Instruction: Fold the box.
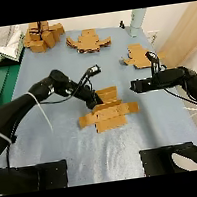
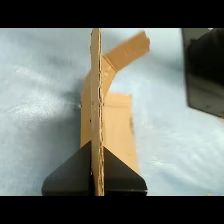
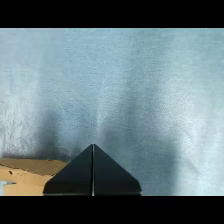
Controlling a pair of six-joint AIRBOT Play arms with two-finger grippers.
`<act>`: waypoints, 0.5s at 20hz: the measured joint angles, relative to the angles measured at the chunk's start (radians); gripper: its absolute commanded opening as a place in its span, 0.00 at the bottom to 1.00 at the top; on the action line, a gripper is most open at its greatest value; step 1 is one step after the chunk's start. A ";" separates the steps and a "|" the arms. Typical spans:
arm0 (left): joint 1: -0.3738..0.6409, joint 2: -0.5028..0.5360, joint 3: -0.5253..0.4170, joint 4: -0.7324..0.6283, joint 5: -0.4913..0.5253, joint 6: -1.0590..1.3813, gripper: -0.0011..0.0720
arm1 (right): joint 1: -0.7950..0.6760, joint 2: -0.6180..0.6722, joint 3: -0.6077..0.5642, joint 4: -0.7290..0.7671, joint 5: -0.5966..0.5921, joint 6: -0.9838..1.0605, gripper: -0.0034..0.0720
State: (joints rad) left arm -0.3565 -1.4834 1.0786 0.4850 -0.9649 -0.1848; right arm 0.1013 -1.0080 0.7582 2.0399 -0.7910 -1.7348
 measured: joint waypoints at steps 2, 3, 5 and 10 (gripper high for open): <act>-0.014 0.021 -0.059 0.000 0.078 0.052 0.03 | 0.000 -0.011 0.001 0.001 0.016 0.003 0.05; -0.018 0.025 -0.077 0.001 0.100 0.072 0.03 | 0.000 -0.014 0.002 0.005 0.027 0.003 0.05; -0.024 0.031 -0.101 0.000 0.126 0.111 0.03 | 0.000 -0.019 0.002 0.013 0.043 0.006 0.05; -0.029 0.035 -0.107 -0.038 0.114 0.203 0.03 | 0.000 -0.023 0.002 0.022 0.059 0.006 0.05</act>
State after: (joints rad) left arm -0.3859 -1.4479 0.9718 0.4469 -0.8513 0.0185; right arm 0.1009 -1.0306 0.7597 2.0621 -0.7319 -1.7287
